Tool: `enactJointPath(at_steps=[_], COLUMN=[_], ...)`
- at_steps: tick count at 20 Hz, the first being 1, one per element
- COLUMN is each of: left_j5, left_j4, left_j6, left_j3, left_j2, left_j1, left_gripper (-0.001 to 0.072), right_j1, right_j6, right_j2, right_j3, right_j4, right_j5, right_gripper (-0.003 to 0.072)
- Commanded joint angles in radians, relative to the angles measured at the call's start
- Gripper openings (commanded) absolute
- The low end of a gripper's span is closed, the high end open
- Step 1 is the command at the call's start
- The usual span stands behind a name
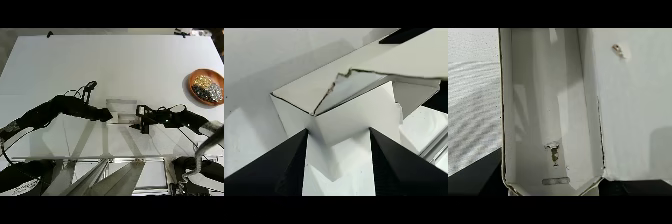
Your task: Fold the box and place the chain.
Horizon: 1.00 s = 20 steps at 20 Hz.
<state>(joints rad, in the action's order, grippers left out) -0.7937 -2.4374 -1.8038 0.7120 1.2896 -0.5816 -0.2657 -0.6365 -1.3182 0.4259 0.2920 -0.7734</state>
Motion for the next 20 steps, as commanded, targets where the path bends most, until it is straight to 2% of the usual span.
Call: enactJointPath(at_steps=[1,7,14,20], left_j5=[-0.037,-0.159,-0.148,-0.174], left_j4=[0.167,0.394,0.419,0.479], left_j6=[0.164,0.392,0.457,0.515], left_j3=[0.060,0.174,0.207,0.241], left_j2=[0.010,0.046,0.050,0.051], left_j1=[-0.025,-0.065,-0.118,-0.119], left_gripper=[0.0442,0.0434,0.0434,0.0434], right_j1=[0.000,0.000,0.000,0.000], right_j6=[0.000,0.000,0.000,0.000], right_j2=[0.001,0.001,0.001,0.001], right_j3=[0.000,0.000,0.000,0.000], right_j4=[0.000,0.000,0.000,0.000], right_j5=[0.000,0.000,0.000,0.000], right_gripper=[0.0342,0.0342,0.0342,0.0342])
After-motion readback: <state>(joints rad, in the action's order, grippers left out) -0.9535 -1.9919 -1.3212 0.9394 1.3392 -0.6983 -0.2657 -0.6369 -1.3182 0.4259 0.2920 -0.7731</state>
